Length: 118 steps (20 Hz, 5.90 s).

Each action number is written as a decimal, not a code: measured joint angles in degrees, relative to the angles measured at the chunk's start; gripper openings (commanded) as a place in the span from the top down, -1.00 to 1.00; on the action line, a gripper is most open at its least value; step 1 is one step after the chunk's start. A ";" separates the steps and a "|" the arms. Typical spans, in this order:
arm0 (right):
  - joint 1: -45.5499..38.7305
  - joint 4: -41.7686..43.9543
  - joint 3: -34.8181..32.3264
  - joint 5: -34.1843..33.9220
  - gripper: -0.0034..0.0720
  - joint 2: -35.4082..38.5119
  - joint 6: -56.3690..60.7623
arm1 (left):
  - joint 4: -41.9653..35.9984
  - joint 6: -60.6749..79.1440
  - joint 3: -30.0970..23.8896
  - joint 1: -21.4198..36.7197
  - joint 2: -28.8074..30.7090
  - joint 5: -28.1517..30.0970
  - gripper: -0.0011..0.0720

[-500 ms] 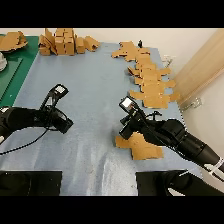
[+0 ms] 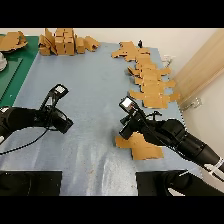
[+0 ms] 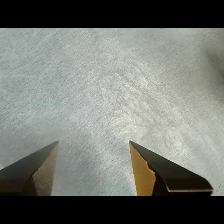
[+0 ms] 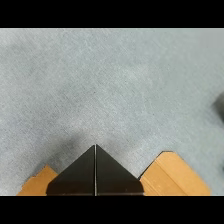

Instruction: Fold the box.

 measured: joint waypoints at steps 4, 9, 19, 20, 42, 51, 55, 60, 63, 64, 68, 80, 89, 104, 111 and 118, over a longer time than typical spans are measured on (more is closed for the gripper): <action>-0.02 4.81 -0.02 -0.61 0.90 -0.02 3.23 | -0.04 -0.02 0.00 0.00 0.00 0.07 -0.93; 0.00 19.12 0.00 -2.40 0.90 0.02 21.16 | -8.66 -7.08 0.00 -0.02 -0.04 1.77 -0.93; -3.87 16.52 2.80 -6.40 0.89 -1.57 42.86 | -20.74 -15.96 0.00 0.00 -0.04 5.86 -0.93; -5.42 14.88 4.28 -8.74 0.89 -1.44 43.08 | -21.07 -16.06 0.00 0.00 -0.07 5.88 -0.93; -49.66 -12.44 9.33 -44.24 -0.20 -7.34 18.21 | -22.29 -16.48 0.00 0.00 -0.07 6.84 -0.92; -52.37 -5.18 9.22 -40.83 -0.19 -16.35 12.11 | -22.29 -16.48 0.00 0.00 -0.07 8.00 -0.93; -52.46 -1.25 9.22 -41.07 0.53 -17.75 9.57 | -22.29 -16.48 0.00 0.00 -0.07 8.17 -0.93; -52.04 13.81 9.22 -43.65 0.90 -14.36 3.43 | -22.38 -16.48 0.00 0.00 -0.07 7.28 -0.92; -49.44 26.16 9.22 -44.59 0.90 -12.98 0.35 | -22.49 -16.46 0.00 0.00 -0.07 5.44 -0.09; -47.60 28.65 9.20 -44.94 0.90 -13.11 -0.26 | -22.47 -16.46 0.00 0.02 -0.07 4.83 0.17; -39.04 33.94 9.20 -44.22 0.54 -15.15 -1.49 | -22.51 -16.37 0.07 0.04 -0.07 3.78 -0.60; -31.65 36.39 7.67 -38.58 0.13 -21.14 -0.50 | -26.51 -16.46 0.07 0.04 -0.07 4.92 -0.71; -26.99 39.50 4.72 -34.58 0.90 -24.22 -1.60 | -28.06 -16.48 0.09 0.74 -0.26 5.16 -0.71; -15.91 41.79 -8.63 -22.29 0.90 -1.99 -16.52 | -44.06 13.49 1.73 19.93 -19.82 -17.59 -0.71; -15.78 41.83 -10.05 -21.94 0.90 -0.22 -17.03 | -53.79 25.99 1.79 19.47 -32.33 -26.77 -0.71; -15.78 41.86 -10.19 -22.36 0.90 -0.09 -15.76 | -57.90 32.48 5.05 13.88 -40.65 -29.83 -0.53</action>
